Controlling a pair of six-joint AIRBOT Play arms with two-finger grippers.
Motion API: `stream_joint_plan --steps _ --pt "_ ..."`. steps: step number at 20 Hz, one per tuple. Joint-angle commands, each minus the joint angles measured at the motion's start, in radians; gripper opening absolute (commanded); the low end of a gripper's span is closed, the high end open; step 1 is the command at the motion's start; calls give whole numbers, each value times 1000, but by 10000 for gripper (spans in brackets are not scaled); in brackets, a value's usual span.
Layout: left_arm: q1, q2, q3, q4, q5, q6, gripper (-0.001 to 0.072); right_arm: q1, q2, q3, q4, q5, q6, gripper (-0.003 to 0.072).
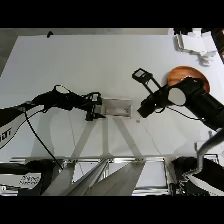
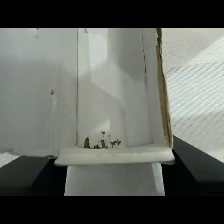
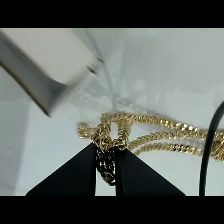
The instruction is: Fold the box and place the chain.
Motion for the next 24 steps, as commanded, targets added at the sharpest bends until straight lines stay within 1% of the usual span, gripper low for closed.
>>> stream_joint_plan --steps 1,3,6,9,11,15,17,20,21,23,24 --pt "1 1 0 0 0 0 213 90 -4 -1 71 -142 6 7" --pt "1 1 0 0 0 0 213 111 -4 -1 116 -228 -3 8" --pt "1 1 0 0 0 0 213 117 -4 -1 235 -336 -65 7" --pt "1 0 0 0 0 0 213 117 -4 -1 270 -443 -88 6" --pt "1 1 0 0 0 0 213 118 -4 -1 300 -482 -88 6" --pt "1 1 0 0 0 0 213 117 -9 -1 315 -480 -89 6" --pt "1 1 0 0 0 0 213 118 -34 -1 313 -438 -89 6" --pt "1 1 0 0 0 0 213 118 -123 -2 273 -325 -112 7" --pt "1 1 0 0 0 0 213 117 -157 -2 255 -306 -113 8" --pt "1 0 0 0 0 0 213 114 -207 -2 247 -313 -111 11" --pt "1 1 0 0 0 0 213 114 -210 -2 246 -322 -115 50"
